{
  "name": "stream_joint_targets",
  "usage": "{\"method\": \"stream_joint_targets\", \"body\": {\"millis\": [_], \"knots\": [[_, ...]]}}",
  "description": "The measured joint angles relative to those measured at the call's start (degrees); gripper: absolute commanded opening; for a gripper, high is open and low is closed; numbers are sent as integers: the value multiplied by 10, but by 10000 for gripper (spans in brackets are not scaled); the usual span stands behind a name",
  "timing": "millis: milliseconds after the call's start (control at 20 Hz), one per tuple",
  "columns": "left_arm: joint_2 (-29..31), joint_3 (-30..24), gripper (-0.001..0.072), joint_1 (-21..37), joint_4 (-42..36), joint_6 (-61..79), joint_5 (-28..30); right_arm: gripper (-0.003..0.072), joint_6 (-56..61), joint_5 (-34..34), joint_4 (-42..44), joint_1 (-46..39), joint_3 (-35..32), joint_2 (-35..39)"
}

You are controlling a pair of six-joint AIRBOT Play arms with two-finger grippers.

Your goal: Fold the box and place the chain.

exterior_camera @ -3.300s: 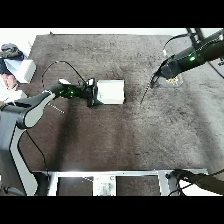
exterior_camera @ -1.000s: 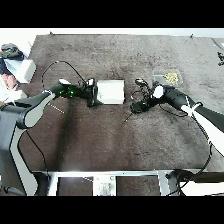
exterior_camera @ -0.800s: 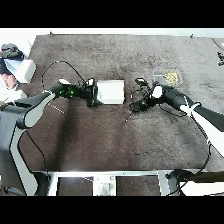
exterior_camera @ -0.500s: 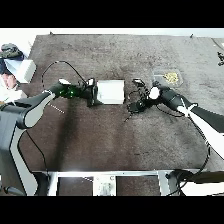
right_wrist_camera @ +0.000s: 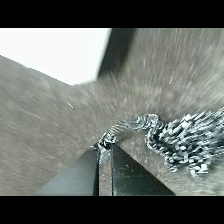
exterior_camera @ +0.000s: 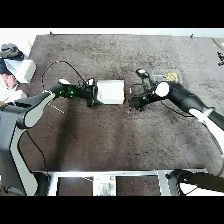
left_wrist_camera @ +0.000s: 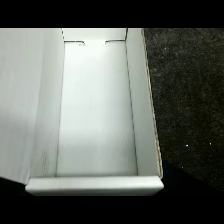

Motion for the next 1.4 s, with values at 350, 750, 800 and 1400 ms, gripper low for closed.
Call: {"method": "stream_joint_targets", "body": {"millis": [350,750,800,1400], "knots": [[0,0,397,0,0,0,0,15,-11,-137,21,15,34,148],[0,0,396,0,0,0,0,16,-51,-163,26,94,190,57],[0,0,397,0,0,0,0,16,-54,-156,26,103,199,40],[0,0,397,0,0,0,0,453,-61,-18,13,104,203,-108]]}}
